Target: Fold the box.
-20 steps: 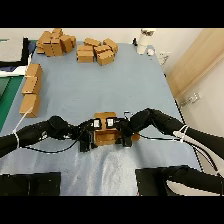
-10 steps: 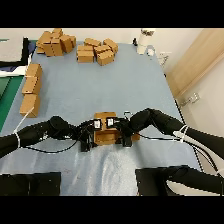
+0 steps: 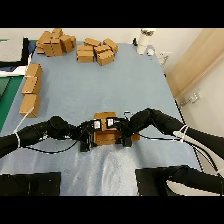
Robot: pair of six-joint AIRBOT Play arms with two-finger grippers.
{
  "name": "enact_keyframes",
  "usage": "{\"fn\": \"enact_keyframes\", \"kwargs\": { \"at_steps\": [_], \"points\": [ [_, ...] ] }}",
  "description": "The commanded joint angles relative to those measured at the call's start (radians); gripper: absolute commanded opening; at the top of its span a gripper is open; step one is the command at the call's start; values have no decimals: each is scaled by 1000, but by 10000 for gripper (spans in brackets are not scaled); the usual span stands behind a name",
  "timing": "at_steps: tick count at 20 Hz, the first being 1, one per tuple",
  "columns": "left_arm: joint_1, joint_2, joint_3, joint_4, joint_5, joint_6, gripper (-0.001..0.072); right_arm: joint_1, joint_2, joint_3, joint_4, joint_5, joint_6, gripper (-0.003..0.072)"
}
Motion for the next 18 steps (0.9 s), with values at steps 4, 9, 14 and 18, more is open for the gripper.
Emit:
{"fn": "enact_keyframes", "kwargs": {
  "at_steps": [4, 9, 14, 18],
  "points": [
    [0, 0, 1, 1, 0, 2, 470, 0, -1, 0, 0, 1, 0, 441],
    [0, 0, 1, 1, 0, 2, 470, 0, -1, 0, 0, 1, 0, 441],
    [0, 0, 1, 1, 0, 2, 470, 1, 1, 0, 11, -5, 0, 561],
    [0, 0, 1, 1, 0, 2, 470, -2, 37, 2, -27, -65, 107, 719]
  ]
}}
